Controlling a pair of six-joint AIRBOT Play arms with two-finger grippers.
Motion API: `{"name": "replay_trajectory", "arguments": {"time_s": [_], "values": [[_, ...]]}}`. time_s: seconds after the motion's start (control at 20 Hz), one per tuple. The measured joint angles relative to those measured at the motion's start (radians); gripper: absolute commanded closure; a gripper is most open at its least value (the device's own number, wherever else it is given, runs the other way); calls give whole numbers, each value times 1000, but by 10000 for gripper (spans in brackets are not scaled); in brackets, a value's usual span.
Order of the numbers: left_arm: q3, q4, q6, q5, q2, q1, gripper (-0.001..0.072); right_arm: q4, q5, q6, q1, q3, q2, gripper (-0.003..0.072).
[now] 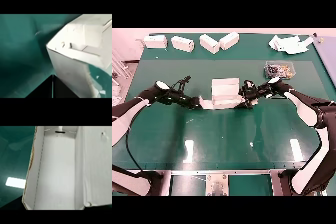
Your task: Fold the box and place the chain.
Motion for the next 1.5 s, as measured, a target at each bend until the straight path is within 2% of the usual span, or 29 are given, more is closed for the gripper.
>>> {"name": "replay_trajectory", "arguments": {"time_s": [0.3,0.75,0.8,0.85,1.45,1.5], "values": [[13,-86,99,52,1,-46,689,0,0,0,0,0,0,107],[75,-103,131,19,4,-58,687,0,0,0,0,0,0,107],[77,-104,131,16,5,-58,672,0,0,0,0,0,0,107],[77,-105,132,14,5,-57,557,0,0,0,0,0,0,107],[85,-153,134,-23,5,-58,559,0,0,0,0,0,0,108],[86,-154,134,-24,5,-58,536,0,0,0,0,0,0,107]]}}
